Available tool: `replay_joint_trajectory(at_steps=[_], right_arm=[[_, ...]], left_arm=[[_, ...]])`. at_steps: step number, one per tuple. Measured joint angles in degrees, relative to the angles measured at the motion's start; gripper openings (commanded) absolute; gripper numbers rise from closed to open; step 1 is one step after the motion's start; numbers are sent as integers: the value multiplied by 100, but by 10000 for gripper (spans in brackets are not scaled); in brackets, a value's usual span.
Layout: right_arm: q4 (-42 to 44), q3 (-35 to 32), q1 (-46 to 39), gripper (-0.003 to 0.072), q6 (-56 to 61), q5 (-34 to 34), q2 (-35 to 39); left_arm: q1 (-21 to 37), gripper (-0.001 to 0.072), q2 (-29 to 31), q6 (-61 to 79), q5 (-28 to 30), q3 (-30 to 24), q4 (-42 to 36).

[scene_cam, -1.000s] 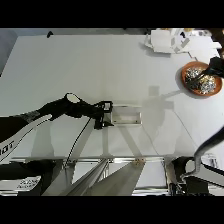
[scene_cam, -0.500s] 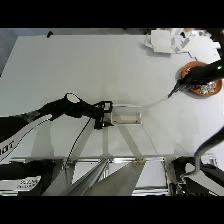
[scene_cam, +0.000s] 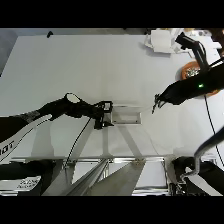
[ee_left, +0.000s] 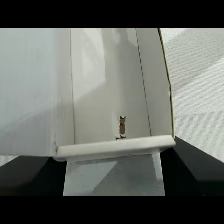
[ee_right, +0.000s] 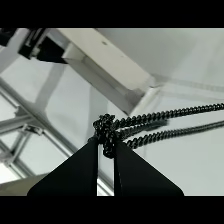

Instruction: Fold the box and place the chain.

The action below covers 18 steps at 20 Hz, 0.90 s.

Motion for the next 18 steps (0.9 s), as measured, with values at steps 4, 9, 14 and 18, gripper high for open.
replay_joint_trajectory(at_steps=[4,9,14,18], right_arm=[[245,-608,522,15,15,-619,173],[304,-1300,1231,15,160,-1580,229],[101,-1742,1582,16,415,-2402,234],[22,-2118,1652,16,608,-2911,234]], left_arm=[[0,170,0,-2,-2,0,-2],[0,170,0,-2,0,0,0],[0,170,0,0,-2,0,0],[0,170,0,-2,-2,0,0]])
